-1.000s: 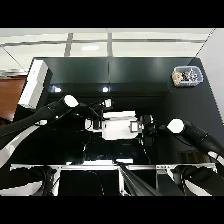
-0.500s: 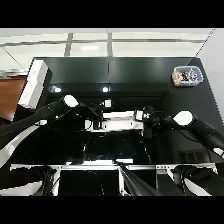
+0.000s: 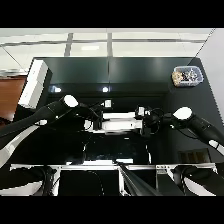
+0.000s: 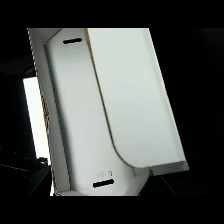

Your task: Fold the box and place the chain.

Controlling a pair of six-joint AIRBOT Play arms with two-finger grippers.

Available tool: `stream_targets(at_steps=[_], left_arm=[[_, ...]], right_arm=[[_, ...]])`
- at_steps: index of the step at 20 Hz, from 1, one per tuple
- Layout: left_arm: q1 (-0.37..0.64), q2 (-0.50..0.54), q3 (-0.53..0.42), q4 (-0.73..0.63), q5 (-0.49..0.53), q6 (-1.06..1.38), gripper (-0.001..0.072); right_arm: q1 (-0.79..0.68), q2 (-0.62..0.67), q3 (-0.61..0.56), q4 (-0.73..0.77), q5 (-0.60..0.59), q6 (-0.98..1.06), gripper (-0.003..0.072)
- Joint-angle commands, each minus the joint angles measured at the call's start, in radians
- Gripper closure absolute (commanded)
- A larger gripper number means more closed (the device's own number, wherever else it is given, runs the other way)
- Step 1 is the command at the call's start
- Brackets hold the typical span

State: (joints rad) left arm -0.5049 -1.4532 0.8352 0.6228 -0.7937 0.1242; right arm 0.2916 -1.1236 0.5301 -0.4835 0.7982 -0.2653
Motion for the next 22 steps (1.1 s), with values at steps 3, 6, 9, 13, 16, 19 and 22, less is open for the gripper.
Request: stream_targets(at_steps=[3,6,9,13,16,19,22], left_arm=[[0.0,-0.001,0.0,0.001,-0.016,0.0,0.0679],[0.0,-0.001,0.0,0.001,-0.016,0.0,0.0679],[0.0,-0.001,0.0,0.001,-0.017,0.0,0.0679],[0.0,-0.001,0.0,0.001,-0.016,0.0,0.0679],[0.0,-0.001,0.0,0.001,-0.016,0.0,0.0679],[0.0,-0.001,0.0,0.001,-0.017,0.0,0.0679],[0.0,-0.001,0.0,0.001,-0.017,0.0,0.0679]], right_arm=[[0.0,-0.053,-0.009,-0.025,0.024,-0.023,-0.0025],[-0.001,-0.086,-0.009,-0.025,0.024,-0.085,0.0079],[0.01,-0.104,-0.009,-0.026,0.01,-0.099,0.0079],[0.054,-0.116,-0.008,-0.044,-0.039,-0.07,0.0082],[0.065,-0.12,-0.005,-0.051,-0.073,-0.034,0.0083],[0.064,-0.125,-0.001,-0.058,-0.084,-0.006,0.0083],[0.072,-0.127,0.0,-0.08,-0.09,0.01,0.0083]])
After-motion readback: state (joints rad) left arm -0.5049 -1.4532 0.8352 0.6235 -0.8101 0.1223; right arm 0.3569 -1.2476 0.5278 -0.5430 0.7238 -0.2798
